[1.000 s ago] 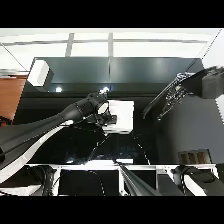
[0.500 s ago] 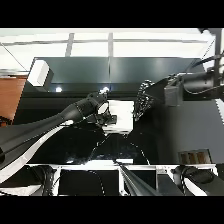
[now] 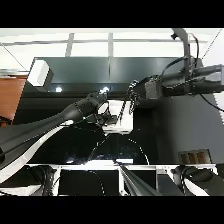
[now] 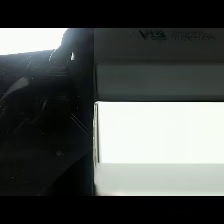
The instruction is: Fold the box and place the chain.
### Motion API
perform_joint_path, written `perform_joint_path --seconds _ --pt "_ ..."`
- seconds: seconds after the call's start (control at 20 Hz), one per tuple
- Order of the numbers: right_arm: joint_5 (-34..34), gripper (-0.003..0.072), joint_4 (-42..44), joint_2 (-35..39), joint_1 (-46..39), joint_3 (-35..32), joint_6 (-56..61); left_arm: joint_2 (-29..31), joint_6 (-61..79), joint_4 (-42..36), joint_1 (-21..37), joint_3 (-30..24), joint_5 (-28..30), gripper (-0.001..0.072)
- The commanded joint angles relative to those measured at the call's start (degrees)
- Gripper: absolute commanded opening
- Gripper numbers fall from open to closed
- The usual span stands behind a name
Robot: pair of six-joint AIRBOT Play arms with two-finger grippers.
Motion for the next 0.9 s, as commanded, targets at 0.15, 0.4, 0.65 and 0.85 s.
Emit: perform_joint_path --seconds 0.15,0.4,0.65,0.85 --pt "-5.2 0.0015 0.2 -1.3 1.5 -8.5 2.1 0.0 0.0 0.0 0.0 0.1 0.0 0.0030" --pt "-12.4 0.0015 -1.3 -3.6 4.8 -15.1 2.6 0.0 0.0 0.0 0.0 0.1 0.0 0.0030" --pt "-18.0 0.0017 -1.5 -6.0 5.1 -19.7 4.5 0.0 0.0 0.0 0.0 0.1 0.0 0.0029" --pt "-18.4 0.0017 -1.6 -6.4 5.1 -21.5 5.9 0.0 0.0 0.0 0.0 0.1 0.0 0.0029"
